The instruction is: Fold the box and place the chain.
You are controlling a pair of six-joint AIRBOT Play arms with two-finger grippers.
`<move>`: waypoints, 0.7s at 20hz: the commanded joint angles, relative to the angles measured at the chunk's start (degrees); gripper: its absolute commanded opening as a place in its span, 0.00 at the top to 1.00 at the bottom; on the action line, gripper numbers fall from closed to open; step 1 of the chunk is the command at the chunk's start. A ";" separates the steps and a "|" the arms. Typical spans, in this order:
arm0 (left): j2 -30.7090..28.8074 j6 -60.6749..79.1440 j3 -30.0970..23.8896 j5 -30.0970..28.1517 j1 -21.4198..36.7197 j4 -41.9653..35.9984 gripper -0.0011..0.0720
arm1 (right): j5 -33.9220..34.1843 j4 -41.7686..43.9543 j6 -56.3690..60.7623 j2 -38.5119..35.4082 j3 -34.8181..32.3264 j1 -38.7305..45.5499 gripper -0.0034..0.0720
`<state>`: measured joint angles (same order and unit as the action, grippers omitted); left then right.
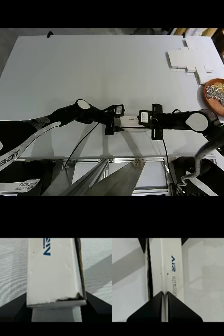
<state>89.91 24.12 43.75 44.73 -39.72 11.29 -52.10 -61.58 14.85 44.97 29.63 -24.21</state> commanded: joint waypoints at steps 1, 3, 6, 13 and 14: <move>-0.04 0.07 0.02 0.09 0.00 0.07 0.56 | 0.68 -1.42 0.09 -0.09 -0.59 0.00 0.91; -0.04 0.07 0.02 0.09 0.00 0.04 0.56 | 0.50 -1.27 0.11 -0.09 -1.05 0.00 0.90; -0.04 0.07 0.02 0.09 0.00 0.04 0.56 | -0.13 -1.09 0.09 -0.09 -1.66 0.00 0.88; -0.04 0.07 0.02 0.09 0.00 0.04 0.56 | -2.12 5.18 0.00 -0.09 -1.66 -0.02 0.54; -0.04 0.07 0.02 0.09 0.00 0.04 0.56 | -2.12 6.60 -0.39 -0.09 -1.66 -0.02 0.54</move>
<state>89.91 24.29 43.75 45.06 -39.75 11.44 -53.52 -59.48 14.94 44.93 28.01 -24.18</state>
